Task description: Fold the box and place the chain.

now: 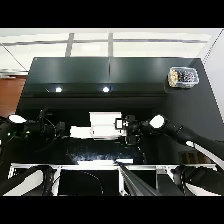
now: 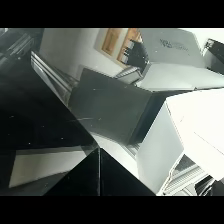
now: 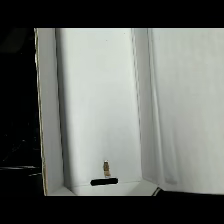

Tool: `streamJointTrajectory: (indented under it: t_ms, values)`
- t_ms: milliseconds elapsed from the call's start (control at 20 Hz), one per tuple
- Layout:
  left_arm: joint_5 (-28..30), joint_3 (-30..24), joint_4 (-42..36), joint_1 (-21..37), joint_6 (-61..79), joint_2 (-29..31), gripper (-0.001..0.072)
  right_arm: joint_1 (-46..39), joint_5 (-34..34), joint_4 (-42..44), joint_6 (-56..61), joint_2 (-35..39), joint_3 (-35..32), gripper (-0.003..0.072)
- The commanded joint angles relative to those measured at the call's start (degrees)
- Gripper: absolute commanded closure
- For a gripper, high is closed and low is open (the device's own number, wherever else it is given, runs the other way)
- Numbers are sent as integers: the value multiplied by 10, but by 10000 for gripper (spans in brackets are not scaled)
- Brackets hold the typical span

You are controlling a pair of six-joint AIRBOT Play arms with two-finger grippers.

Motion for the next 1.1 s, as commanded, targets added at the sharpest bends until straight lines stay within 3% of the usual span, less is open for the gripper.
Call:
streamJointTrajectory:
  t_ms: [0,350,650,800,900,1000,1050]
  values:
    - [2,0,4,-3,0,-1,682,0,0,0,0,0,0,350]
    - [27,1,8,-27,-1,-17,682,0,0,0,0,0,0,350]
    - [23,16,-41,-63,2,-44,676,0,0,0,0,0,0,350]
    - [-3,28,-34,-82,4,-44,472,0,0,0,0,0,0,350]
    - [-13,36,-33,-90,7,-44,207,0,0,0,0,0,0,350]
    - [-24,45,-32,-92,27,-44,25,0,0,0,0,0,0,350]
    - [-34,52,-33,-92,39,-44,16,0,0,0,0,0,0,350]
